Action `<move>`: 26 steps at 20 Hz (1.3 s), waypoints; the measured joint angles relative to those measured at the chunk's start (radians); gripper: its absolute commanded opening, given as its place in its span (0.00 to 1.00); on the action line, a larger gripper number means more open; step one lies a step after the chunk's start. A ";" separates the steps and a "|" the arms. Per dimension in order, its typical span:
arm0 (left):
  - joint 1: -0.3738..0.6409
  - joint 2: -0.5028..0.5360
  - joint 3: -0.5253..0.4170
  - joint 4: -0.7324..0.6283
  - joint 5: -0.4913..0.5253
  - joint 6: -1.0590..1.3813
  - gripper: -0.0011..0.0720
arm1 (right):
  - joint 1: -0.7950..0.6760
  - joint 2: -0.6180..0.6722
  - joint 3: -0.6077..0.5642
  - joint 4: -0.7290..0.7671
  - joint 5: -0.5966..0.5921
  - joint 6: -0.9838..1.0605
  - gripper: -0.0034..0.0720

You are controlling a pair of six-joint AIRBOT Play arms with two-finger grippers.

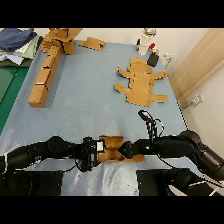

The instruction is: Fold the box.

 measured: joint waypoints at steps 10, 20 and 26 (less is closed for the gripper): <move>0.000 0.000 0.000 0.000 0.000 0.000 0.84 | -0.026 -0.246 0.042 0.196 0.207 0.013 0.05; 0.000 0.000 0.000 0.000 0.000 0.000 0.84 | -0.059 -0.518 0.084 0.201 0.185 -0.248 0.05; 0.000 0.000 0.000 0.000 0.001 0.000 0.84 | -0.067 -0.435 0.177 0.035 0.106 -0.296 0.04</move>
